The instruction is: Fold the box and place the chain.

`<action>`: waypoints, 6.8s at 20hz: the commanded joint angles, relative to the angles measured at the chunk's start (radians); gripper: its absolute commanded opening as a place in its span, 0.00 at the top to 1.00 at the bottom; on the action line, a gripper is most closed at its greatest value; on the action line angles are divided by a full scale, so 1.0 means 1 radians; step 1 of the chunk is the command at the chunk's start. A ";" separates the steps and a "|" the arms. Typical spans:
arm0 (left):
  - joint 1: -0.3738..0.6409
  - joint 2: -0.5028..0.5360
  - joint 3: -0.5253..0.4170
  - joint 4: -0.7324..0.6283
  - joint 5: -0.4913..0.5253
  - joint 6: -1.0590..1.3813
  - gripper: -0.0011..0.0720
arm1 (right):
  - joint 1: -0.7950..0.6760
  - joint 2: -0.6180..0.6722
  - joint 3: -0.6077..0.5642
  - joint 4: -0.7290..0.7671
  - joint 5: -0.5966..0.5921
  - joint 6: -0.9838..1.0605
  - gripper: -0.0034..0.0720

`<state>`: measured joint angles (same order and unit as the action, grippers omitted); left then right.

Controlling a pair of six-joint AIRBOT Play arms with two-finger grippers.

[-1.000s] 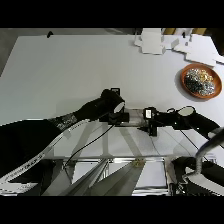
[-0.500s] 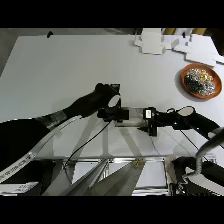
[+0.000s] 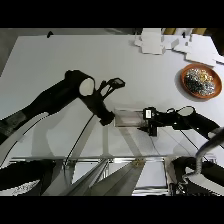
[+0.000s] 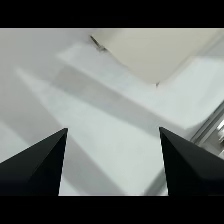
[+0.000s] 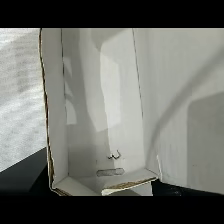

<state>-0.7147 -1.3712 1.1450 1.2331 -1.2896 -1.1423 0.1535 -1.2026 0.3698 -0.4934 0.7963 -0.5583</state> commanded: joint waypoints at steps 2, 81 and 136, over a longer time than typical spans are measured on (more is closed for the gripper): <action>0.091 0.084 -0.241 -0.249 0.238 0.986 0.13 | 0.000 0.000 0.000 0.000 0.000 0.000 0.41; 0.058 -0.203 -0.373 -0.829 0.514 1.404 0.70 | -0.206 0.358 0.025 -0.226 0.425 0.489 0.20; 0.058 -0.203 -0.373 -0.829 0.515 1.404 0.70 | -0.006 0.212 0.080 -0.328 0.183 0.317 0.73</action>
<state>-0.6575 -1.5745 0.7719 0.4042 -0.7750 0.2619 0.1478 -0.9684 0.4549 -0.8913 1.0012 -0.2272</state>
